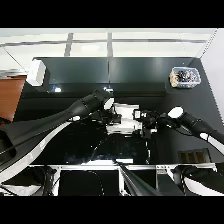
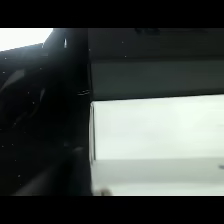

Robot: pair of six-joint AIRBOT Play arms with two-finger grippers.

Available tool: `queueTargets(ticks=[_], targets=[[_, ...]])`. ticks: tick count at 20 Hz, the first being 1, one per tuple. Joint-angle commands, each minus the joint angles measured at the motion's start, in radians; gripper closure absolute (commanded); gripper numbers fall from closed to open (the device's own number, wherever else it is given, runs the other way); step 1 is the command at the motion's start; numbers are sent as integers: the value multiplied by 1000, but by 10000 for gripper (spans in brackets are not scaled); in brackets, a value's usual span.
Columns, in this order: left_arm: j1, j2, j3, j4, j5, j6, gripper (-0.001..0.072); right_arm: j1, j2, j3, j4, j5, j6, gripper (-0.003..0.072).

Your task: Fold the box and place the chain.

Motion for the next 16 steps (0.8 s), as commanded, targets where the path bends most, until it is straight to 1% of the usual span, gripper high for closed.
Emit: queueTargets(ticks=[1,7,8,9,10,11,13,15,16], targets=[[-1,-7,2,-3,6,6,681,-1,1,1,0,0,0,450],[-6,-7,1,-5,20,7,685,0,1,1,0,4,0,450],[-6,-7,2,-5,22,7,685,0,1,1,6,4,2,428],[-6,-7,2,-5,21,7,684,0,2,2,30,4,18,134],[-6,-7,2,-5,18,7,684,0,13,5,26,8,60,-18],[-6,-7,2,-5,12,7,684,-1,38,6,-15,11,101,-18],[-6,-7,2,-5,13,7,684,-3,121,6,-153,12,179,-16],[-7,-7,2,-5,14,7,684,-3,190,6,-215,39,198,-16],[-7,-7,2,-6,14,7,684,-3,206,6,-218,59,198,-16]])
